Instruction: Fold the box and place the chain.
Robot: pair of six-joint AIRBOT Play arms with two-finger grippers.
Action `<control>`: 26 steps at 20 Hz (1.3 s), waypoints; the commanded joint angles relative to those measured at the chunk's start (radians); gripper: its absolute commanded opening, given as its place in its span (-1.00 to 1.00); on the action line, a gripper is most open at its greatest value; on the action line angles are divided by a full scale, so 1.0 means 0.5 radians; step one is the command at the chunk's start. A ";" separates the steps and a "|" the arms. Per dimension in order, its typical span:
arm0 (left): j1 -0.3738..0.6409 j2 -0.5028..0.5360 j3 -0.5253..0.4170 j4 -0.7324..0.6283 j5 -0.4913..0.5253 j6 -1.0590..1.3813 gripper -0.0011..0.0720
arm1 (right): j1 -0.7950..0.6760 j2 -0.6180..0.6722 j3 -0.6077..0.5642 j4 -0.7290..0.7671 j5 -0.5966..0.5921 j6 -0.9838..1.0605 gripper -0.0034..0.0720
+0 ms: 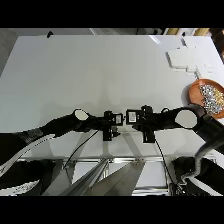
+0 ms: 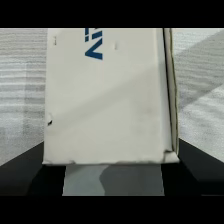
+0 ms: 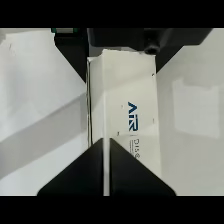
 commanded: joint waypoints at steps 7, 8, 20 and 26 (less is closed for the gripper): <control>0.002 0.002 0.000 -0.001 0.005 -0.002 -0.41 | 0.002 -0.220 -0.002 0.011 0.037 0.062 -0.87; 0.002 0.002 0.000 -0.001 0.005 -0.002 -0.41 | 0.002 -0.243 -0.002 0.011 0.064 0.061 -0.87; 0.002 0.002 0.000 -0.001 0.005 -0.002 -0.41 | 0.002 -0.254 -0.130 0.034 -0.044 0.060 -0.87; 0.002 0.002 0.000 -0.001 0.005 -0.002 -0.41 | 0.002 -0.252 -0.130 0.034 -0.066 0.079 -0.87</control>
